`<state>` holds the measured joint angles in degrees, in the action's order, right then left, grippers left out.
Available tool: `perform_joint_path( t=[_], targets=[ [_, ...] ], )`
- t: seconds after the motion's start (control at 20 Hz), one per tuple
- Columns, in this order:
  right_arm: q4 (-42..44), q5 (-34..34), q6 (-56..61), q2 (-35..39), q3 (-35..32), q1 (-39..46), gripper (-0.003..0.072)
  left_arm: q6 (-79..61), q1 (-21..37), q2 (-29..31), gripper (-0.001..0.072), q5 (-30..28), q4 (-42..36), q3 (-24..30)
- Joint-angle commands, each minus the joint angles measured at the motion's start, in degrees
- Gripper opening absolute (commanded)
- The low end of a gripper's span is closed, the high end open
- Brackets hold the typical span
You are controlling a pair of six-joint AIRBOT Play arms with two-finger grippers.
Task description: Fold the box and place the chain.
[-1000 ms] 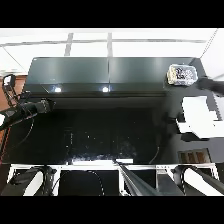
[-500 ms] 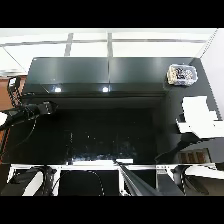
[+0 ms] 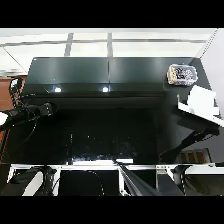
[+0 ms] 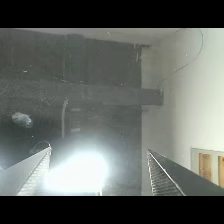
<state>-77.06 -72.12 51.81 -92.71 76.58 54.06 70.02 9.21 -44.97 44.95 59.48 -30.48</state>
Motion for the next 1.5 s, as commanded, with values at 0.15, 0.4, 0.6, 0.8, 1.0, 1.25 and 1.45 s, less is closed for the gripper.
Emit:
perform_joint_path(
  t=[0.15,0.4,0.6,0.8,1.0,1.25,1.45],
  targets=[
    [10.32,-4.98,-2.64,7.1,-3.93,-6.14,0.0025,0.0,0.0,-0.02,0.0707,0.09,0.0,0.02],
    [22.77,-1.46,-2.62,20.92,-15.91,-13.53,0.0024,0.0,-0.07,-0.07,0.0706,0.37,-0.26,0.07],
    [39.8,6.54,-3.08,33.62,-32.61,-23.91,0.0024,0.02,-4.74,-2.71,0.0706,4.15,-2.1,0.04],
    [50.51,24.79,-4.26,41.97,-49.2,-42.14,0.0025,-0.09,-12.72,-10.73,0.0705,2.08,-8.87,-1.36],
    [51.06,36.87,-2.89,41.94,-56.08,-59.34,0.0024,-5.84,-16.13,-22.01,0.0706,4.0,-20.44,-7.13],
    [51.12,40.39,-0.33,41.92,-57.0,-68.0,0.0025,-6.45,-16.06,-35.8,0.0706,11.43,-26.45,-14.95],
    [51.76,40.17,0.04,41.92,-57.0,-68.22,0.0025,-14.75,-16.11,-44.65,0.0706,22.23,-37.18,-17.14]
  ],
)
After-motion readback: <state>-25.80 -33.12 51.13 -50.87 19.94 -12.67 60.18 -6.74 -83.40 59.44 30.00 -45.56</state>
